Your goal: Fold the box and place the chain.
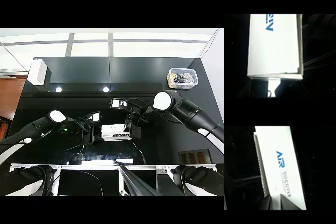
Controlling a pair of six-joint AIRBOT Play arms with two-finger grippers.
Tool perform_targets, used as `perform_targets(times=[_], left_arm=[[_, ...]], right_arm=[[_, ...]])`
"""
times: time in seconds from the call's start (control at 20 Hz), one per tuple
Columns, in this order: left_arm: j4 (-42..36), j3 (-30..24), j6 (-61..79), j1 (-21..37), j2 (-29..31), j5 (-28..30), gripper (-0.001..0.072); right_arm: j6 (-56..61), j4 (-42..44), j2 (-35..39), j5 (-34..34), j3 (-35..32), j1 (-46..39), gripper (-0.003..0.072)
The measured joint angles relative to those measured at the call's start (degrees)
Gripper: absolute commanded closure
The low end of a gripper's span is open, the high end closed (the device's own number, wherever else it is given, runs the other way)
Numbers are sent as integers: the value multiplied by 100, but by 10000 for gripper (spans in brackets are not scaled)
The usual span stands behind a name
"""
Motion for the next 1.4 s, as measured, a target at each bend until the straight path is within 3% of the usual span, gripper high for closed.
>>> perform_targets(times=[1.4], left_arm=[[2, 0, 4, 0, 0, 2, 358]], right_arm=[[44, -11, 0, -74, -33, 90, 557]])
